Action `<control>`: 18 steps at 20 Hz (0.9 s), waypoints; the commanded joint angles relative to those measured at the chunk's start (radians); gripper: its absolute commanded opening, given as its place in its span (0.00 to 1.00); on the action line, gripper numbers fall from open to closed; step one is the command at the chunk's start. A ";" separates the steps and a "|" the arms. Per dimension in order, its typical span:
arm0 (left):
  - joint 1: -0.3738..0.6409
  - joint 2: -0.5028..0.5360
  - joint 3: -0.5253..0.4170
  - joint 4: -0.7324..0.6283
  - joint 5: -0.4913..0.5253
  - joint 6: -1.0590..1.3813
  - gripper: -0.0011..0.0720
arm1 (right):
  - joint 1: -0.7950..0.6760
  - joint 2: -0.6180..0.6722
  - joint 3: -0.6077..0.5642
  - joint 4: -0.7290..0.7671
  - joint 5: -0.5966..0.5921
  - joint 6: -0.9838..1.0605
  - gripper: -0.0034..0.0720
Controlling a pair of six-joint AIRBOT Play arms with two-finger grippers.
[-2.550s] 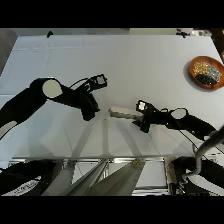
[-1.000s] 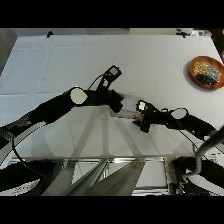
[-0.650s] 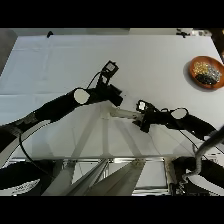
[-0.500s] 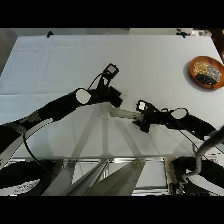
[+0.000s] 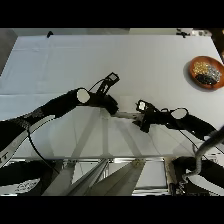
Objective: Fold the box and place the chain.
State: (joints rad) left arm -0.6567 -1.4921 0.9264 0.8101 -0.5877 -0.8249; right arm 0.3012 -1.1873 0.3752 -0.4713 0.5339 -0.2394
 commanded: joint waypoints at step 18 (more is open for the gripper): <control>0.004 0.069 0.000 0.036 -0.108 -0.040 0.02 | 0.001 0.001 0.000 0.000 0.000 0.000 0.59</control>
State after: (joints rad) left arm -0.6540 -1.4532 0.9249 0.8413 -0.7773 -0.8646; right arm 0.3023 -1.1870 0.3752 -0.4721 0.5377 -0.2398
